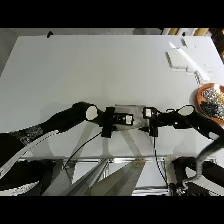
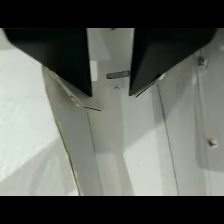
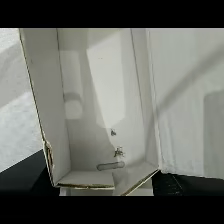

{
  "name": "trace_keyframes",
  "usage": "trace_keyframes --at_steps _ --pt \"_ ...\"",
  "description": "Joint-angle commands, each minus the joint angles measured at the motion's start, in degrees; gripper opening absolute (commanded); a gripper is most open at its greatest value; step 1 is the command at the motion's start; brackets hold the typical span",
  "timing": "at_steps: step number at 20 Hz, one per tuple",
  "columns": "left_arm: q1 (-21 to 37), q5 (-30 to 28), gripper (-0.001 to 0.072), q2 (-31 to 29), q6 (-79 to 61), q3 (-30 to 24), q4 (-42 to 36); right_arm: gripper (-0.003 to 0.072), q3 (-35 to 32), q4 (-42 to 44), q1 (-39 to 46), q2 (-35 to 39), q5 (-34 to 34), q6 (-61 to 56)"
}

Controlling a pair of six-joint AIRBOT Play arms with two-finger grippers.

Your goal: Fold the box and place the chain.

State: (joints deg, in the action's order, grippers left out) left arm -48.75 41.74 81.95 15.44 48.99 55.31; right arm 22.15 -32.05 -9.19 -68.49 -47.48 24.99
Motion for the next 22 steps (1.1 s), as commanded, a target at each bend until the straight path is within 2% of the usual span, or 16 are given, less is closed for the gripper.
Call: trace_keyframes --at_steps 1,2,4,5,9,10,14,15,16,17,21,22 --pt "-0.28 0.02 0.0397 0.04 -0.02 0.00 -0.70 0.0399 -0.02 0.37 -0.02 0.04 0.28 -0.28" --pt "-0.26 0.00 0.0404 0.04 -0.04 0.00 -0.74 0.0399 -0.02 0.37 -0.02 0.04 0.28 -0.28" --pt "-0.28 0.00 0.0507 0.04 -0.02 0.00 -0.87 0.0399 -0.02 0.37 -0.02 0.04 0.26 -0.31" --pt "-0.28 0.00 0.0533 0.04 -0.02 0.00 -0.90 0.0399 -0.02 0.37 -0.02 0.04 0.26 -0.28" --pt "-0.26 0.00 0.0523 0.00 0.00 0.00 -0.85 0.0399 -0.02 0.37 -0.02 0.04 0.26 -0.28" --pt "-0.20 0.07 0.0481 -0.02 0.02 0.00 -0.83 0.0399 -0.02 0.37 -0.02 0.04 0.26 -0.31" --pt "0.31 1.14 0.0477 -1.31 0.79 0.00 -0.24 0.0399 -0.02 0.37 -0.02 0.04 0.28 -0.28" --pt "0.87 1.68 0.0391 -2.32 2.51 0.00 0.46 0.0399 -0.02 0.37 -0.02 0.04 0.28 -0.28" --pt "1.57 2.86 0.0259 -3.52 4.63 0.00 1.81 0.0399 -0.02 0.37 -0.02 0.04 0.28 -0.28" --pt "2.54 4.72 0.0188 -5.01 7.21 0.00 3.74 0.0399 -0.02 0.37 -0.02 0.04 0.28 -0.31" --pt "6.86 13.18 0.0186 -10.80 25.42 0.00 11.72 0.0399 -0.02 0.37 -0.02 0.04 0.28 -0.28" --pt "8.09 14.95 0.0134 -12.13 30.32 0.00 13.07 0.0399 -0.02 0.37 -0.02 0.04 0.26 -0.28"
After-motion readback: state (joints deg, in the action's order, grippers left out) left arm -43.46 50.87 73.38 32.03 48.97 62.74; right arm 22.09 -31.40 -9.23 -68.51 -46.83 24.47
